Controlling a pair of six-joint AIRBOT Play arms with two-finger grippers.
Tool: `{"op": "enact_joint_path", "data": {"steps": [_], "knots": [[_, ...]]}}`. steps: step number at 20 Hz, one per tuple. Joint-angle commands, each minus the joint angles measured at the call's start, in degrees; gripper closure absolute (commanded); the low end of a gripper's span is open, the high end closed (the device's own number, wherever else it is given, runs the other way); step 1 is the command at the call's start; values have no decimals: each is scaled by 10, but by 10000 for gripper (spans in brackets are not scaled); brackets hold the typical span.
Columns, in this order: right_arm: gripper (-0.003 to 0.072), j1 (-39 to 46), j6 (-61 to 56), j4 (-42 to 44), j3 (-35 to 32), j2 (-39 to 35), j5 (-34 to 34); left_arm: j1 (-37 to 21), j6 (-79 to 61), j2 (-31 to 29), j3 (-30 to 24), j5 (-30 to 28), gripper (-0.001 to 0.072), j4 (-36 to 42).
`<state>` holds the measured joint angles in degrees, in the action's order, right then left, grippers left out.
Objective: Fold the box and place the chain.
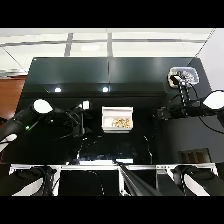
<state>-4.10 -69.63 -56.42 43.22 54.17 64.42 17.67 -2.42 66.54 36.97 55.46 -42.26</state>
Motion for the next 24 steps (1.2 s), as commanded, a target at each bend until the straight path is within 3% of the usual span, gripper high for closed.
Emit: {"op": "enact_joint_path", "data": {"steps": [1,6,24], "knots": [[446,0,-1,0,0,0,-5,-2,-191,56,4,-11,-6,95],[446,0,-1,1,0,0,-16,-5,-207,116,20,0,-6,125],[446,-1,-1,5,0,0,-40,44,-140,145,55,-47,-5,83]]}}
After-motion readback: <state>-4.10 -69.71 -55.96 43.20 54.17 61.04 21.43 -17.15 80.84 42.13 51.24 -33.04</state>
